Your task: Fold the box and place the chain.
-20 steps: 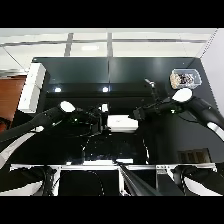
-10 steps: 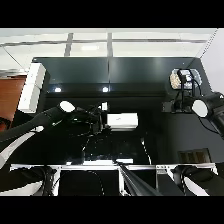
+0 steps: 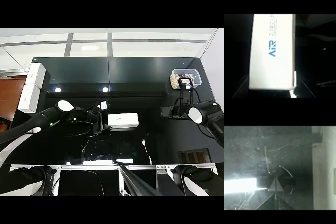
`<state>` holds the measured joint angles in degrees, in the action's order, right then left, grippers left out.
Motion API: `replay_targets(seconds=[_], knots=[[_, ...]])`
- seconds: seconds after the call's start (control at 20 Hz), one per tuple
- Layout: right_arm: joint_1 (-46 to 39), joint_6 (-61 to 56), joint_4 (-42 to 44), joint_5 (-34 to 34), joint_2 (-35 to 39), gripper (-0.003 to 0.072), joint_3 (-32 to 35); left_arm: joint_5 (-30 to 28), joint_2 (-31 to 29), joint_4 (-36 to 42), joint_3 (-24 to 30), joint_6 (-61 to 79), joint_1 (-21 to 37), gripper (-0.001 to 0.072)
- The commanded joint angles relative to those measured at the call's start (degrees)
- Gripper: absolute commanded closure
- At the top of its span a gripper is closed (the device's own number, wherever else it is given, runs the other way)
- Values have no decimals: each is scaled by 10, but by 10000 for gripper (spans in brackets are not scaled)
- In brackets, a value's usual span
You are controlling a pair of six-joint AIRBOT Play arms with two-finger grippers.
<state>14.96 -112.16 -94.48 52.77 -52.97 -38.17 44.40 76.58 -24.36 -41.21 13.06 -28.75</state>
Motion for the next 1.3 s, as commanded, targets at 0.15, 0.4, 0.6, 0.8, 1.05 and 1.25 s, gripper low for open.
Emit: replay_targets(seconds=[0.15,0.4,0.6,0.8,1.05,1.25], knots=[[0,-3,7,-14,0,670,3,40,-108,-54,-18,-105,-4,-8],[0,-3,11,-23,0,669,3,-15,-12,-71,-133,-195,-68,-6],[0,-3,11,-25,0,669,3,-18,109,-221,-235,-354,-116,-6],[0,-3,10,-25,0,670,3,36,132,-230,-256,-384,-120,-6],[0,-1,10,-31,0,670,3,71,132,-231,-257,-390,-123,-6],[0,-1,10,-32,0,669,3,71,132,-233,-258,-389,-130,-6]])
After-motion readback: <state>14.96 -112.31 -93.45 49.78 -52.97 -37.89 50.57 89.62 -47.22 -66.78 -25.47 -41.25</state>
